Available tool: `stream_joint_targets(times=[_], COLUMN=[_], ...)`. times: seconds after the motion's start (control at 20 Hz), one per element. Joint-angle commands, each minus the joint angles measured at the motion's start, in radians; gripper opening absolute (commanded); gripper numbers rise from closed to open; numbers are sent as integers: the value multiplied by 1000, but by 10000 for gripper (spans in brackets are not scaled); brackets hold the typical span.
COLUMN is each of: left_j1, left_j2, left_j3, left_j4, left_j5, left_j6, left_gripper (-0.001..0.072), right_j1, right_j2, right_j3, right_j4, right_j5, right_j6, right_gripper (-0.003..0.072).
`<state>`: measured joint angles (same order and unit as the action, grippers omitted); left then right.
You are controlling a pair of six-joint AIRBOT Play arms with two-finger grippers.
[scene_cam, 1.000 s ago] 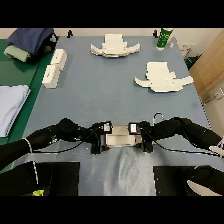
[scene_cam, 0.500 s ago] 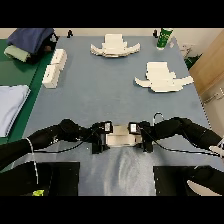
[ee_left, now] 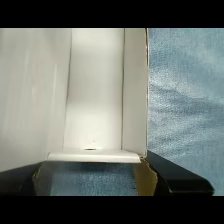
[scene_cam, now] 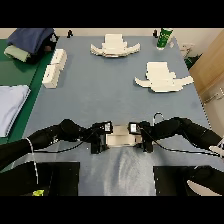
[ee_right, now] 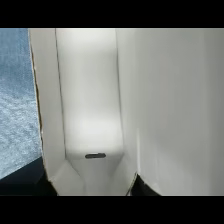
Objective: Fold the box.
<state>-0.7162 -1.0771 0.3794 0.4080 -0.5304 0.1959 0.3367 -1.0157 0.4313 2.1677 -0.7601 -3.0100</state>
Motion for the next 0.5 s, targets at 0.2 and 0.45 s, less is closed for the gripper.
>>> stream_joint_targets(times=[0.2,0.45], left_j1=[-2,-7], left_j2=[-7,-8], left_j3=[6,7], left_j4=[0,-7], left_j5=[-15,-7], left_j6=[25,24], left_gripper=[690,689], right_j1=[0,0], right_j2=[1,1], right_j3=[0,0], right_j4=[0,0], right_j5=[0,0], right_j6=[0,0], right_gripper=[501,500])
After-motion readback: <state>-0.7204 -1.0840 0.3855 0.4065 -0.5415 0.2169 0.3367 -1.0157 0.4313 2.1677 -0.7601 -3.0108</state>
